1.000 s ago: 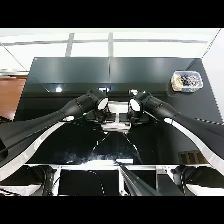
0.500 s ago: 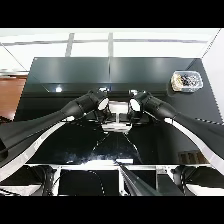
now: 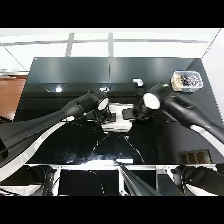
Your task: Fold the box and place the chain.
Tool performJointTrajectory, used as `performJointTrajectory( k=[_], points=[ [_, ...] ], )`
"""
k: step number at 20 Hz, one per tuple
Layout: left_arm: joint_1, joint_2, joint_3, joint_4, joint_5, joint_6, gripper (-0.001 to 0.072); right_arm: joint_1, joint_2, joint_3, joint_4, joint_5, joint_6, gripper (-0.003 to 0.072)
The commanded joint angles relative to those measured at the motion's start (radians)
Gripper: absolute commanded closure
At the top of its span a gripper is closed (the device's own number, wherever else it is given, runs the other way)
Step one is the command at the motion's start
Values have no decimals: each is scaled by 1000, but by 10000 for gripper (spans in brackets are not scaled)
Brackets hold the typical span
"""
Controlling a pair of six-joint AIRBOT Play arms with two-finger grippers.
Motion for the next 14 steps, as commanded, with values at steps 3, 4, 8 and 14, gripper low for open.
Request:
performJointTrajectory(
  k=[3,4,8,14],
  points=[
    [1,0,1,0,0,0,683,-92,254,-21,-588,203,-72,347],
    [1,0,1,0,0,0,683,-145,265,-39,-675,174,-72,347],
    [1,0,1,0,1,0,683,-456,251,-188,-660,-254,-14,227],
    [1,-1,1,0,3,0,683,-749,-45,-45,-163,-455,-19,-34]
  ],
)
